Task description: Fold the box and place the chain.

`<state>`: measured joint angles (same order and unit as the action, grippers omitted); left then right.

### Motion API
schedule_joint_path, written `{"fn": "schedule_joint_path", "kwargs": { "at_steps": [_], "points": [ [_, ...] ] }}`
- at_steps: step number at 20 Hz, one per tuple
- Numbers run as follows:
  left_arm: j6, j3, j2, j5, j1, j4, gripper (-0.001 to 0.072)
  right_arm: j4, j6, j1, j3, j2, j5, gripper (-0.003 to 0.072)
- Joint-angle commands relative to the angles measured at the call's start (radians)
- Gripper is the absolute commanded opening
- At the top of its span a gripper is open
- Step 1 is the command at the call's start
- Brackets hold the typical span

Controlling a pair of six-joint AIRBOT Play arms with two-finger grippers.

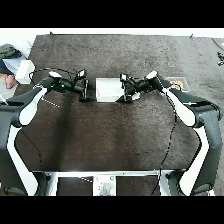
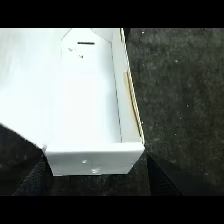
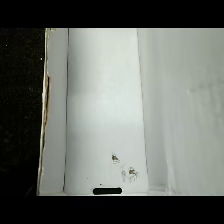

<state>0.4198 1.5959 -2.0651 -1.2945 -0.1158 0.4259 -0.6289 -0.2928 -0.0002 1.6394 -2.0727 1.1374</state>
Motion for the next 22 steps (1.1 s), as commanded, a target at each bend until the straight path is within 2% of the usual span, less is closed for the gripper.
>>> {"fn": "schedule_joint_path", "kwargs": {
  "at_steps": [1,6,10,12,22],
  "points": [
    [0.0,-0.008,0.0,0.037,0.0,-0.014,0.072,0.001,0.001,0.001,0.001,0.001,0.0,0.0165],
    [0.001,-0.01,0.0,0.041,-0.021,-0.011,0.072,0.001,0.001,0.001,0.001,0.001,0.0,0.0165],
    [0.006,-0.015,-0.013,0.107,-0.033,-0.008,0.072,0.001,0.001,0.001,0.001,0.001,0.0,0.0165],
    [0.032,-0.016,-0.015,0.089,-0.041,-0.008,0.072,0.001,0.001,0.001,0.001,0.001,0.0,0.0166],
    [0.026,-0.016,-0.015,0.124,-0.066,0.037,0.072,0.001,0.001,0.001,0.001,0.001,0.0,0.0166]
  ]
}}
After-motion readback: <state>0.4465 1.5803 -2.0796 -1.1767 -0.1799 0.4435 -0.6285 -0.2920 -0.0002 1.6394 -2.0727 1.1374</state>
